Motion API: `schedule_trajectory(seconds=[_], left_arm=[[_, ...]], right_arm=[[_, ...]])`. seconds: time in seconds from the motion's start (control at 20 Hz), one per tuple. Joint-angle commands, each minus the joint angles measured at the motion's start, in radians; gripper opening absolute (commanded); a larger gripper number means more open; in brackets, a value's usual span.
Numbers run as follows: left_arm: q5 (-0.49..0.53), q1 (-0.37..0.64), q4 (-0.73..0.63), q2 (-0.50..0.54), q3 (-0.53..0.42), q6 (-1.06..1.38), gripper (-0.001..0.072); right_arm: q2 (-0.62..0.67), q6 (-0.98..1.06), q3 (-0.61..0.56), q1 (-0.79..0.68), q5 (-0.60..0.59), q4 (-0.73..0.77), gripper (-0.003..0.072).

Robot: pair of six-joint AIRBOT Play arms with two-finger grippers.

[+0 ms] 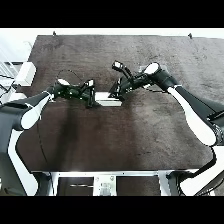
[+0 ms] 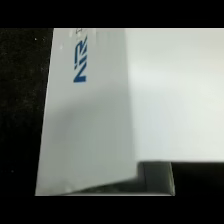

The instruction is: Fold the box and place the chain.

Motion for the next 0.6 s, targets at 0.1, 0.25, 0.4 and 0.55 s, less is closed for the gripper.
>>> schedule_trajectory(seconds=[0.1,0.25,0.4,0.55], left_arm=[[0.0,0.0,0.0,0.0,0.0,0.0,0.0469],[0.0,0.0,0.0,0.0,0.0,0.0,0.0468],[0.0,0.0,0.0,0.0,0.0,0.0,0.0468],[0.0,0.0,0.0,0.0,0.0,0.0,0.0469]], right_arm=[[-0.006,0.0,0.0,0.02,-0.055,-0.045,0.0304],[-0.006,0.0,0.001,0.021,-0.062,-0.044,0.0276],[-0.005,-0.004,0.001,0.021,-0.062,-0.044,0.023],[-0.005,-0.004,0.001,0.021,-0.104,-0.045,0.0231]])
